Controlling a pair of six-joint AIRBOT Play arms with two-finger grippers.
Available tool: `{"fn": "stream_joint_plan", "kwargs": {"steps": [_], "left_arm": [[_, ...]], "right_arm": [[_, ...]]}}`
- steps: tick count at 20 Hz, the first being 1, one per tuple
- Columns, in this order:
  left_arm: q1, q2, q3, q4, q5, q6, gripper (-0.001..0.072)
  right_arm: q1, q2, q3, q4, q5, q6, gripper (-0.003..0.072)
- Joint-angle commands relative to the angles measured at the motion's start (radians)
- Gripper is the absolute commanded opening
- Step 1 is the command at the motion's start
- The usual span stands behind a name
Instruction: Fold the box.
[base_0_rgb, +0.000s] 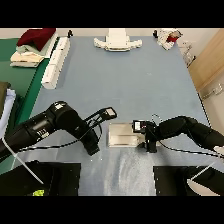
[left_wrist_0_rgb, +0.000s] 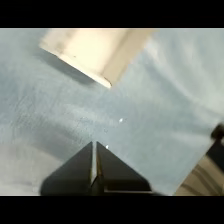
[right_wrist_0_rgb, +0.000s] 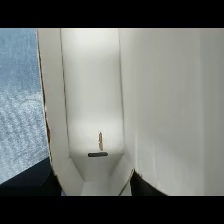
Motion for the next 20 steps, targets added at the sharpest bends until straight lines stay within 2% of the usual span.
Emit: {"fn": "stream_joint_plan", "kwargs": {"steps": [1, 2, 6, 8, 14, 20], "left_arm": [[0.14, 0.048, -0.116, -0.171, 0.06, 0.529, 0.0603], [0.173, 0.048, -0.149, -0.209, 0.119, 0.615, 0.0662], [0.21, 0.044, -0.281, -0.388, 0.354, 0.936, 0.0674], [0.21, 0.013, -0.323, -0.468, 0.428, 1.036, 0.0672], [0.21, -0.087, -0.317, -0.545, 0.532, 1.139, 0.0672], [0.21, -0.154, -0.261, -0.65, 0.489, 1.242, 0.0672]], "right_arm": [[0.0, 0.0, 0.0, 0.0, 0.0, 0.0, 0.0481], [0.0, 0.0, 0.0, 0.0, 0.0, 0.0, 0.0481], [0.0, 0.0, 0.0, 0.0, 0.0, 0.0, 0.048], [0.0, 0.0, 0.0, 0.0, 0.0, 0.0, 0.0481], [0.0, 0.0, 0.0, 0.0, 0.0, 0.0, 0.048], [0.0, 0.0, 0.0, 0.0, 0.0, 0.0, 0.048]]}}
